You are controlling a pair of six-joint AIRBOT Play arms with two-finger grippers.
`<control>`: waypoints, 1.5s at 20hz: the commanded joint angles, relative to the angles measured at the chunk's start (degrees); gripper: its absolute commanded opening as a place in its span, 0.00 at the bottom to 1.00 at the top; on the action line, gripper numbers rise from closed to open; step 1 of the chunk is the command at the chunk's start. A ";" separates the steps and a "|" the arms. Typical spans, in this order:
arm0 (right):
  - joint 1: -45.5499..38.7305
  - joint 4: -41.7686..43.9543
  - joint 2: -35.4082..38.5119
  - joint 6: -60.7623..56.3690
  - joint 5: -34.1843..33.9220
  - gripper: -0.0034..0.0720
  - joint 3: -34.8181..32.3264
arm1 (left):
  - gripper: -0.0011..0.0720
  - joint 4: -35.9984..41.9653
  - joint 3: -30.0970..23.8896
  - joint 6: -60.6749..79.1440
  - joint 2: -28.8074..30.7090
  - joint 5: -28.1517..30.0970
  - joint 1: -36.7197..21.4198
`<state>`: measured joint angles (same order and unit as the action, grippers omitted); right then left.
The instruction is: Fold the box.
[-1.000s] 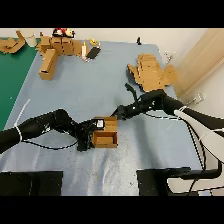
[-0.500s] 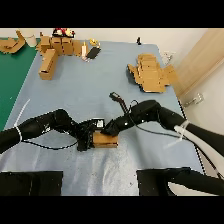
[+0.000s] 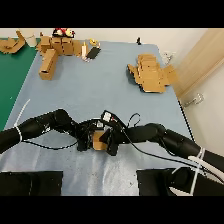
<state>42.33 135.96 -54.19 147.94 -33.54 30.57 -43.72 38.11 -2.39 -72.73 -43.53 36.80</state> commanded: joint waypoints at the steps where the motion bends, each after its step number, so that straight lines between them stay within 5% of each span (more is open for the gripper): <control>1: 3.15 -6.91 4.07 0.04 4.68 0.40 -2.23 | 0.59 0.00 0.02 0.00 -0.02 0.00 0.00; 3: 3.13 -10.69 6.54 0.24 4.55 0.63 -3.54 | 0.59 0.00 0.02 0.00 -0.02 0.00 0.00; 6: 3.13 -16.44 10.51 0.24 4.09 0.68 -4.57 | 0.59 0.00 0.02 0.02 -0.02 0.00 0.00; 10: 3.08 -22.60 10.62 0.22 4.15 0.68 -4.72 | 0.59 0.00 0.02 0.00 -0.02 0.00 0.00; 18: 3.15 -21.33 10.23 3.93 -1.57 0.68 -4.98 | 0.59 0.00 0.02 0.00 -0.02 0.00 -0.02; 30: 3.15 -23.06 8.92 9.22 5.31 0.65 -5.88 | 0.59 0.00 0.02 0.00 -0.02 0.00 0.00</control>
